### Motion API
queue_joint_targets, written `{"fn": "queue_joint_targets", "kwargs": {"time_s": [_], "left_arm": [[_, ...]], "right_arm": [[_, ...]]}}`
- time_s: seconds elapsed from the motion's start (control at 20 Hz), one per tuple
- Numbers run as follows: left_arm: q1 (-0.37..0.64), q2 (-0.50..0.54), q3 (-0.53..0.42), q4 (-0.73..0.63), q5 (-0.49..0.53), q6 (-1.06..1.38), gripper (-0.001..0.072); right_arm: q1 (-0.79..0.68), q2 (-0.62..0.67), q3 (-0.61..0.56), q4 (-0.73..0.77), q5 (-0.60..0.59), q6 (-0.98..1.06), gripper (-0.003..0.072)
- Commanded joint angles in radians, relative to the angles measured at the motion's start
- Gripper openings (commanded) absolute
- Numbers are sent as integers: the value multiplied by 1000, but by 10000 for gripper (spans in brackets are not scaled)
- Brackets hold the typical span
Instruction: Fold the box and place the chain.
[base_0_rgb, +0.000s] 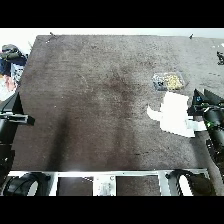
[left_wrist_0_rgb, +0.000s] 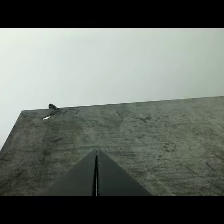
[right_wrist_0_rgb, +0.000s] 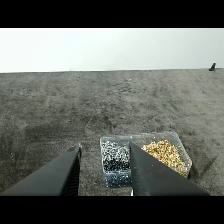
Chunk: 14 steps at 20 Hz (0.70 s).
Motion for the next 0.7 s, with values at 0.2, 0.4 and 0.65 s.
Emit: {"fn": "queue_joint_targets", "kwargs": {"time_s": [0.2,0.4,0.65], "left_arm": [[0,0,0,0,0,0,12],[0,0,0,0,0,0,12],[0,0,0,0,0,0,12]], "right_arm": [[0,0,1,1,-26,1,359],[0,-58,56,1,-125,12,358],[-66,-365,246,0,-37,134,358]]}}
